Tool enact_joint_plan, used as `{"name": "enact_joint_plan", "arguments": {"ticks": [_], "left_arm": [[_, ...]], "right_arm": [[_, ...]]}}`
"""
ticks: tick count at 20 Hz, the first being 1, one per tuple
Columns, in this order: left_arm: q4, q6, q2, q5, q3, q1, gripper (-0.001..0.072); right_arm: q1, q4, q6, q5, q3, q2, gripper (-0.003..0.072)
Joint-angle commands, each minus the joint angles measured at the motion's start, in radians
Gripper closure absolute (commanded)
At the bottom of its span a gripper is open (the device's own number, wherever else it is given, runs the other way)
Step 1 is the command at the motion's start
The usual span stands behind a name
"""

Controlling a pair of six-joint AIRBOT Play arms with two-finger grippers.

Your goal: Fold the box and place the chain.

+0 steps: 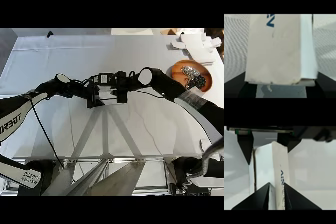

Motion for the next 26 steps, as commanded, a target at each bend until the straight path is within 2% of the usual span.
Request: {"name": "enact_joint_plan", "arguments": {"ticks": [1, 12, 16, 20, 21, 22, 23, 26], "left_arm": [[-0.001, -0.004, 0.000, 0.000, 0.000, 0.000, 0.0596], [-0.001, -0.004, 0.000, 0.000, 0.000, 0.000, 0.0596], [-0.002, -0.004, 0.000, 0.000, 0.000, 0.000, 0.0596], [-0.002, -0.004, 0.000, 0.000, 0.000, 0.000, 0.0596], [-0.001, -0.004, 0.000, 0.000, 0.000, 0.000, 0.0596], [-0.001, -0.004, 0.000, 0.000, 0.000, 0.000, 0.0596], [-0.001, -0.004, 0.000, 0.000, 0.000, 0.000, 0.0596], [-0.001, -0.004, 0.000, 0.000, 0.000, 0.000, 0.0596]], "right_arm": [[0.003, -0.001, 0.011, 0.005, 0.000, 0.013, 0.0513], [0.003, -0.002, 0.046, -0.016, 0.000, -0.037, 0.0516], [0.003, 0.004, 0.046, 0.060, 0.000, -0.037, 0.0511], [0.003, 0.004, 0.046, 0.074, -0.003, -0.037, 0.0506], [0.003, 0.004, 0.046, 0.078, -0.005, -0.037, 0.0472], [0.003, 0.004, 0.046, 0.080, -0.005, -0.037, 0.0363], [0.003, 0.004, 0.046, 0.080, -0.005, -0.037, 0.0336], [0.003, 0.009, 0.046, 0.080, -0.005, -0.035, 0.0340]]}}
